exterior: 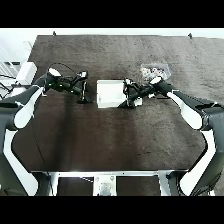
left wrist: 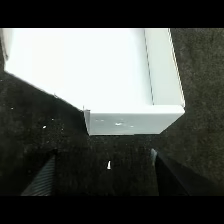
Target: Fold the box and place the chain.
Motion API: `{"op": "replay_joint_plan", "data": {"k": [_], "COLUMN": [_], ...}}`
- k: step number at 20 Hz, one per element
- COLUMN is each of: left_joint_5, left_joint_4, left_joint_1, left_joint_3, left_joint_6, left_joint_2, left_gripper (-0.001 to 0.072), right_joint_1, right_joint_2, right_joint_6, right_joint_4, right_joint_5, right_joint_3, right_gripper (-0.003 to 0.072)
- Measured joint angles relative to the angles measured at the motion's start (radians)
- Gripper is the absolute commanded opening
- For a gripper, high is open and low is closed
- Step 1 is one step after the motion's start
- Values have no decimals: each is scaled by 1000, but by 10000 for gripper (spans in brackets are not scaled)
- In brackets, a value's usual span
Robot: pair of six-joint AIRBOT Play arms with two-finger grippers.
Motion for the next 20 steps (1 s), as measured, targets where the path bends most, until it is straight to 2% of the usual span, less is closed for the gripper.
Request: {"op": "replay_joint_plan", "data": {"k": [9,20], "left_joint_5": [-29,-28], "left_joint_4": [-43,-27], "left_joint_1": [-22,-51], "left_joint_3": [-5,-5], "left_joint_6": [58,68], "left_joint_2": [-14,-15], "left_gripper": [720,720], "right_joint_1": [0,0], "right_joint_2": [0,0], "right_joint_6": [0,-1], "right_joint_4": [0,-2], "right_joint_5": [0,1], "right_joint_3": [0,0], "right_gripper": [592,592]}}
